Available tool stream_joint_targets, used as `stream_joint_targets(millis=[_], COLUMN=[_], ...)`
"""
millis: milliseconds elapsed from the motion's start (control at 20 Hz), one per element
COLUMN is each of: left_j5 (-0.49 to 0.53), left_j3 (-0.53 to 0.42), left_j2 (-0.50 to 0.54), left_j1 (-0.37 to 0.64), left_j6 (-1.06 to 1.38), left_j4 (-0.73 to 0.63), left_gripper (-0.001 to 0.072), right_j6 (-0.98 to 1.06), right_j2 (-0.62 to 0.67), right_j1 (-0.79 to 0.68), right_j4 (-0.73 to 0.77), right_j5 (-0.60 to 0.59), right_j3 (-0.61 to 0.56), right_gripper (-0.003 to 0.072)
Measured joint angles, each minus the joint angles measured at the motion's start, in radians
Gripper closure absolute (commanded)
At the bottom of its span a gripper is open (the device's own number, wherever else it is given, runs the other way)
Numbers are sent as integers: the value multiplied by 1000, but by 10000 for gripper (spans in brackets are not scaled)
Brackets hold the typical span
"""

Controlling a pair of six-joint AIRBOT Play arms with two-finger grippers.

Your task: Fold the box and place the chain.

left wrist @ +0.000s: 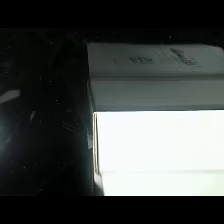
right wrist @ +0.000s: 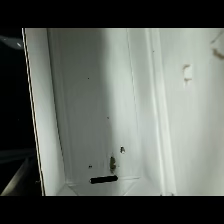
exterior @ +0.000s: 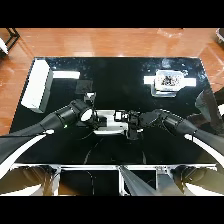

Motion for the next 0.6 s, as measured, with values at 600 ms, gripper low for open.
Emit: stream_joint_targets(millis=[600], left_j5=[-24], left_j3=[2], left_j2=[2], left_j1=[2], left_j6=[85], left_j4=[-19], left_gripper=[690], right_j6=[121], right_j2=[137], right_j1=[-2], right_j4=[-182], right_j5=[-85], right_j3=[0], right_gripper=[-6])
